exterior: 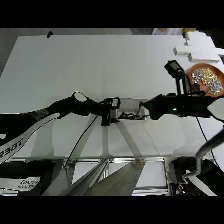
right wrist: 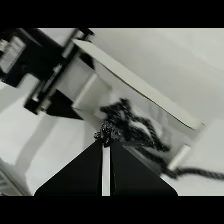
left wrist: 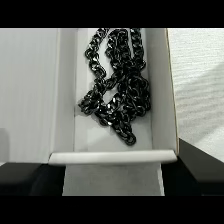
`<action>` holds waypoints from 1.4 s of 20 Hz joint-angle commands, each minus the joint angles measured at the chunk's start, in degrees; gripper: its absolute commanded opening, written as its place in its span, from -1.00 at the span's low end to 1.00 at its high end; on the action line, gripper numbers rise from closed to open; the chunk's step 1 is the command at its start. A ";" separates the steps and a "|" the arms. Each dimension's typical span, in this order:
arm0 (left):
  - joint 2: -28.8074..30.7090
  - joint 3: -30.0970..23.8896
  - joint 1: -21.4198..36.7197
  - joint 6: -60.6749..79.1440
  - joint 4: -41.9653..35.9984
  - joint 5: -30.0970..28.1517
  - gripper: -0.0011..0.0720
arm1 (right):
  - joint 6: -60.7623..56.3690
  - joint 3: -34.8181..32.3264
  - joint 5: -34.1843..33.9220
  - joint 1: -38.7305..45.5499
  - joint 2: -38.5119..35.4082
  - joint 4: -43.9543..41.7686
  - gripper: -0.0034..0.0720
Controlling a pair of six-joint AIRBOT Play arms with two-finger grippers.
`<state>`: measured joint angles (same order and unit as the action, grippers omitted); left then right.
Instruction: Fold the box and place the chain.
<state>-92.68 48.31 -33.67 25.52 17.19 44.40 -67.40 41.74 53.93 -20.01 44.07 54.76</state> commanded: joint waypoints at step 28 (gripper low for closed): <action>-0.02 0.02 0.00 0.00 0.02 0.00 -0.86 | -20.06 -3.23 3.54 12.24 16.85 28.06 -0.51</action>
